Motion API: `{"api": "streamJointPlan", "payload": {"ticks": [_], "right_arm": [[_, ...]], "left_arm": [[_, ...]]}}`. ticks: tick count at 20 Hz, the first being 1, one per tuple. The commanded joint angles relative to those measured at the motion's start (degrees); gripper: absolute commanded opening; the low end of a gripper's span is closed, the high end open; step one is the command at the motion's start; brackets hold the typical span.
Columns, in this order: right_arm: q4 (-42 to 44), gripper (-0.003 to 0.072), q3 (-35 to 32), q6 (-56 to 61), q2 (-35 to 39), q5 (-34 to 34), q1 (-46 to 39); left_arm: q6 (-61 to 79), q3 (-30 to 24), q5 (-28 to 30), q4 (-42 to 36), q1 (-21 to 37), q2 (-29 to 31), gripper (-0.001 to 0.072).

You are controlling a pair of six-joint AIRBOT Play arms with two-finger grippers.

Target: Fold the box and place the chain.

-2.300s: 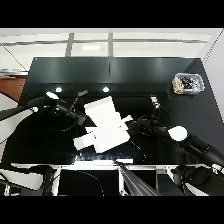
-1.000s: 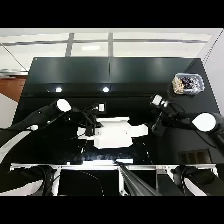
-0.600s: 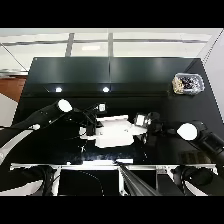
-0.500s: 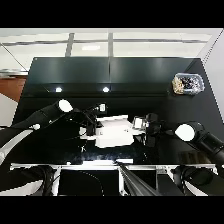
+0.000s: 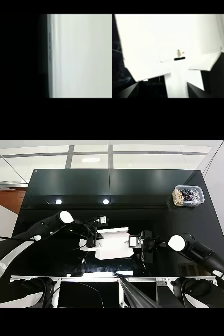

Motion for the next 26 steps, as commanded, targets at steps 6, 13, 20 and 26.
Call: {"api": "streamJointPlan", "payload": {"ticks": [6,13,20,26], "right_arm": [[4.6,0.0696,-0.1,-1.8,-2.6,-1.2,4.3],[11.1,0.0697,0.0,-0.8,-4.4,-13.6,11.1],[3.7,0.0697,1.6,8.2,1.7,-13.0,7.9],[4.9,0.0698,1.6,8.0,1.4,-14.3,5.4]], "left_arm": [[-0.5,0.9,-3.2,-0.3,0.0,-0.1,0.0031],[-0.5,0.9,-3.6,-0.2,0.0,-0.1,0.0031],[-0.4,0.9,-3.8,-0.2,0.0,-0.1,0.0032],[-0.4,0.9,-3.6,-0.2,0.0,0.0,0.003]]}}
